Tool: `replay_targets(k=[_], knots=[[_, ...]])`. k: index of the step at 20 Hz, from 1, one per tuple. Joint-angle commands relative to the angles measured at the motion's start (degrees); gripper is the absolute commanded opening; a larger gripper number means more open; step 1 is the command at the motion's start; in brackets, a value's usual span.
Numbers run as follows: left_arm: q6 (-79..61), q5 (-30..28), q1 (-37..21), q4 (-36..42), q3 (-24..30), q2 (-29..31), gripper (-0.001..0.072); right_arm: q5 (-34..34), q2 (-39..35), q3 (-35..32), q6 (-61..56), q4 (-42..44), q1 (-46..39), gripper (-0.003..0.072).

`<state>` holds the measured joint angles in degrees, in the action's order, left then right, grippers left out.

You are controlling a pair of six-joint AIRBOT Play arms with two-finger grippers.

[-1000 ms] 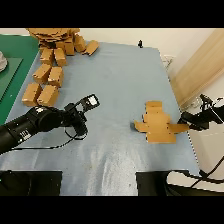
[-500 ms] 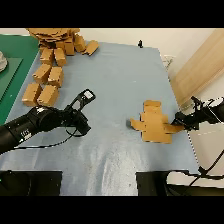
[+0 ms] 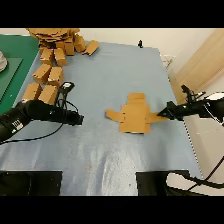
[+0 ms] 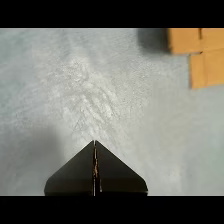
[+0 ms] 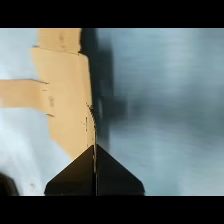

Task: Fold the box.

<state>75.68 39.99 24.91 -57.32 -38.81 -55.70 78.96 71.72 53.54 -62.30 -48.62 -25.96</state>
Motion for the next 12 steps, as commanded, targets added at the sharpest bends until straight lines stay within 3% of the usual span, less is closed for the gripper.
replay_targets(k=[1, 3, 6, 9, 12], knots=[[-13.53, 10.12, -9.88, 17.53, 0.11, -0.92, 0.0012, -0.63, -4.17, -3.82, 2.64, 7.63, 11.63, 0.0004], [-19.52, 16.26, -14.38, 25.0, 0.13, -2.32, 0.0012, -4.07, -6.1, -9.09, 2.78, 7.54, 20.15, 0.0004], [-22.23, 21.92, -18.27, 26.93, 0.28, -4.57, 0.0012, -12.26, -7.06, -16.81, 2.8, 7.54, 28.98, 0.0004], [-22.14, 21.97, -19.56, 27.02, 2.14, -6.91, 0.0012, -20.17, -7.06, -22.38, 3.04, 9.57, 31.95, 0.0004], [-22.14, 21.09, -19.63, 29.0, 4.52, -9.01, 0.0012, -19.74, -7.04, -24.83, 3.37, 11.47, 32.15, 0.0005]])
